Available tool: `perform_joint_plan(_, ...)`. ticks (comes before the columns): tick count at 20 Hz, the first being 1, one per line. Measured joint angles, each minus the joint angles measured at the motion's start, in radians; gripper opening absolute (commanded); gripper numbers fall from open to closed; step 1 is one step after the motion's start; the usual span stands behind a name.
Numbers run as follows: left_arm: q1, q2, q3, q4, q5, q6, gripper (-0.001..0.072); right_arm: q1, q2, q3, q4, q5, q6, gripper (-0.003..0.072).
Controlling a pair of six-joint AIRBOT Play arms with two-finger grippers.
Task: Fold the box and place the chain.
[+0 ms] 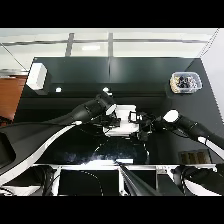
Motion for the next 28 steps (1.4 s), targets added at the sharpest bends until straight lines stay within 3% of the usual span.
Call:
perform_joint_plan(2,0.004,0.0,0.0,0.002,0.002,-0.006,0.0112,0.0,0.0,0.0,0.0,0.0,0.0,0.0476)
perform_joint_plan(3,0.005,0.0,0.0,0.003,0.002,-0.007,0.003,0.0,0.0,0.0,0.0,0.0,0.0,0.0475)
perform_joint_plan(7,0.006,0.0,0.0,0.007,0.005,-0.008,0.0031,0.0,0.0,0.0,0.0,0.0,0.0,0.0475)
perform_joint_plan(8,0.006,0.0,0.0,0.007,0.005,-0.007,0.0117,0.0,0.0,0.0,0.0,0.001,0.0,0.0475)
perform_joint_plan(9,0.006,0.0,0.0,0.006,0.005,-0.007,0.027,0.0,0.0,0.0,0.0,0.0,0.0,0.0475)
perform_joint_plan(10,0.006,-0.001,0.0,0.002,-0.001,-0.006,0.0355,0.0,0.0,0.0,0.0,0.0,0.0,0.0475)
perform_joint_plan(13,0.006,-0.001,0.003,0.0,-0.001,-0.007,0.0354,0.0,0.0,0.0,0.0,0.0,0.0,0.0475)
perform_joint_plan(15,0.006,-0.001,0.004,-0.004,-0.003,-0.007,0.0343,0.0,0.0,0.0,0.0,0.0,0.0,0.0475)
perform_joint_plan(16,0.006,-0.001,0.004,-0.004,-0.003,-0.008,0.0255,0.0,0.0,0.0,0.0,0.0,0.0,0.0475)
perform_joint_plan(18,0.006,-0.001,0.004,-0.005,-0.003,-0.008,0.0212,0.0,0.0,0.0,0.0,0.0,0.0,0.0475)
perform_joint_plan(20,0.006,-0.001,0.004,-0.006,-0.003,-0.011,0.0026,0.0,0.0,0.0,0.0,-0.001,0.0,0.0476)
perform_joint_plan(22,0.006,-0.001,0.005,-0.007,-0.004,-0.011,0.0025,0.0,0.0,0.0,0.0,-0.001,0.0,0.0478)
perform_joint_plan(23,0.006,-0.001,0.005,-0.007,-0.004,-0.01,0.0025,0.0,0.001,0.0,0.0,-0.001,0.0,0.0632)
perform_joint_plan(24,0.006,-0.001,0.005,-0.007,-0.004,-0.008,0.0025,0.0,0.002,0.0,-0.001,-0.002,0.001,0.0713)
perform_joint_plan(28,0.006,-0.001,0.005,-0.006,-0.012,-0.018,0.0025,0.0,0.032,-0.001,-0.04,0.003,0.081,0.0712)
